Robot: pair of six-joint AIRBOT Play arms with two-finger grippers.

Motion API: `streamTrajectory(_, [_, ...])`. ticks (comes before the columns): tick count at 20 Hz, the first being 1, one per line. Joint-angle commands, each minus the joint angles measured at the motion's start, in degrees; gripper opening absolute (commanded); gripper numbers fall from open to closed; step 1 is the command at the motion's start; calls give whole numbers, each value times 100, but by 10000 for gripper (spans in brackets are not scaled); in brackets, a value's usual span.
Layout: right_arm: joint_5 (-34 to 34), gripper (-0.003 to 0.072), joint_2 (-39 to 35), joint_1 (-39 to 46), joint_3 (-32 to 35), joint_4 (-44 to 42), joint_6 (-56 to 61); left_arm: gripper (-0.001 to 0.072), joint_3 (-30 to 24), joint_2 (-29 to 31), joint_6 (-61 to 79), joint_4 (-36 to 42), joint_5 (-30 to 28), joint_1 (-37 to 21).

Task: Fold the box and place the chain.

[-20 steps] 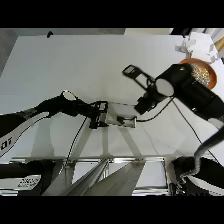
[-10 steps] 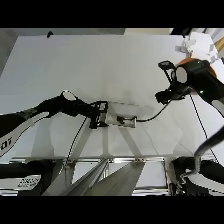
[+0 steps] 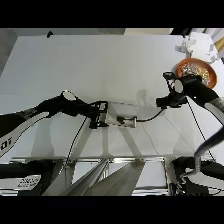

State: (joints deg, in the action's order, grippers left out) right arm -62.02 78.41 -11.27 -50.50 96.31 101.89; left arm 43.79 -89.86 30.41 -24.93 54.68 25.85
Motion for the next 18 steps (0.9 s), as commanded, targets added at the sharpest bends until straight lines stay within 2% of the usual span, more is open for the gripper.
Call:
streamTrajectory(1, [262,291,177,20,114,-76,278,273,4,0,0,0,-2,-4])
streamTrajectory(6, [363,270,177,20,339,-76,378,273,4,0,0,0,-2,-4])
streamTrajectory(8, [407,71,170,13,365,-76,376,273,4,0,0,0,0,-4])
streamTrajectory(9, [409,19,140,13,365,-76,372,273,4,0,0,0,0,-4])
streamTrajectory(13, [483,18,-398,13,363,-55,291,273,4,0,0,0,0,-4])
streamTrajectory(18, [455,18,-1832,-83,363,-98,-96,273,4,0,0,0,0,-4])
